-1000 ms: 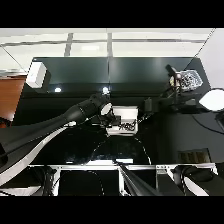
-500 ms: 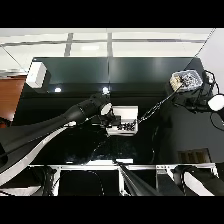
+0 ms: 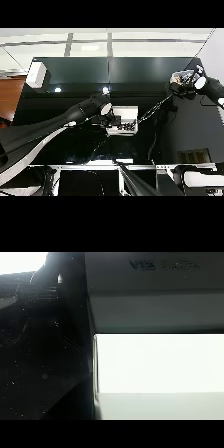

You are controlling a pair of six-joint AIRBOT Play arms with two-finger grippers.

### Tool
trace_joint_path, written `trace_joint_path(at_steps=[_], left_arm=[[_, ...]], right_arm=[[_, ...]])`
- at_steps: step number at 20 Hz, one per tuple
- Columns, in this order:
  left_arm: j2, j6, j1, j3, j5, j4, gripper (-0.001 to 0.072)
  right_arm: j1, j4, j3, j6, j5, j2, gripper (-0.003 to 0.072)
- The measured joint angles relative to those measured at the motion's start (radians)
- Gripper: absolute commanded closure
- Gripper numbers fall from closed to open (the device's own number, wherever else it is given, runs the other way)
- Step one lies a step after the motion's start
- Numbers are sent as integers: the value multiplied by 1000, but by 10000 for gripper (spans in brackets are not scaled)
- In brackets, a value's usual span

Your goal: Fold the box and place the chain.

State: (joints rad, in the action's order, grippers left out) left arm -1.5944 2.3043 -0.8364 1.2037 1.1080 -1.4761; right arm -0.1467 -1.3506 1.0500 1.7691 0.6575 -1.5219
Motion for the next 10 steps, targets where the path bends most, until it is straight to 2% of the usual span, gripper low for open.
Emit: trace_joint_path(at_steps=[3,5,10], left_arm=[[0,0,0,0,0,0,680],[0,0,0,0,0,0,680],[0,0,0,0,0,0,680]], right_arm=[[-1,4,45,-38,82,-13,666],[4,24,63,-107,158,29,666],[36,89,79,-250,413,304,665]])
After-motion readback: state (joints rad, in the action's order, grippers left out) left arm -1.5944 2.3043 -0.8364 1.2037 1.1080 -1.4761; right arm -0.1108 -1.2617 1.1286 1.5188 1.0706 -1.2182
